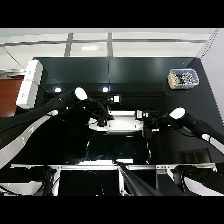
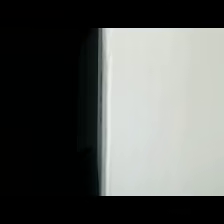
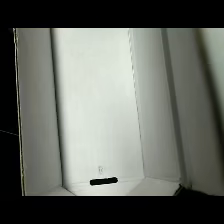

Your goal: Fold the box and place the chain.

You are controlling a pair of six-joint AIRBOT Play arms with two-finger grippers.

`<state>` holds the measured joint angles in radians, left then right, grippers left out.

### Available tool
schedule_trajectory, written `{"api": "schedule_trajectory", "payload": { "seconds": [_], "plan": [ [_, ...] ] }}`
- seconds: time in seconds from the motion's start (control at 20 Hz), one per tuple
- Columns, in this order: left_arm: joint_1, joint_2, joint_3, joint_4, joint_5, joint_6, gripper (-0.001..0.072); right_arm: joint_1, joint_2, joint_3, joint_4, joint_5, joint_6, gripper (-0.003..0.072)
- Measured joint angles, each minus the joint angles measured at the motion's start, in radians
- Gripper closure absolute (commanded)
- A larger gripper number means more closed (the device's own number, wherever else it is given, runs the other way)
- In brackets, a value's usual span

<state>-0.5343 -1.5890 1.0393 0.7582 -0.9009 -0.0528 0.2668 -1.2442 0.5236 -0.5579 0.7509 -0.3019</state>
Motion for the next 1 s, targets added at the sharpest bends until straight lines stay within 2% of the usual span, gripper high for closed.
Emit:
{"api": "schedule_trajectory", "payload": {
  "seconds": [0.45,0.55,0.7,0.8,1.0],
  "plan": [
    [0.0,0.0,0.0,0.0,0.001,0.0,0.0688,0.009,-0.006,0.006,-0.018,-0.021,0.031,-0.0009],
    [0.0,0.0,0.0,0.0,0.001,0.0,0.0688,0.009,-0.008,0.008,-0.019,-0.023,0.035,0.01],
    [0.0,0.0,0.0,0.0,0.0,0.0,0.0688,0.009,-0.01,0.009,-0.021,-0.024,0.04,0.0101],
    [0.0,0.0,0.0,0.0,0.0,0.0,0.0688,0.009,-0.01,0.009,-0.021,-0.025,0.041,0.0252],
    [0.0,0.0,0.0,0.0,0.0,0.0,0.0688,0.009,-0.009,0.009,-0.022,-0.026,0.042,0.026]
  ]
}}
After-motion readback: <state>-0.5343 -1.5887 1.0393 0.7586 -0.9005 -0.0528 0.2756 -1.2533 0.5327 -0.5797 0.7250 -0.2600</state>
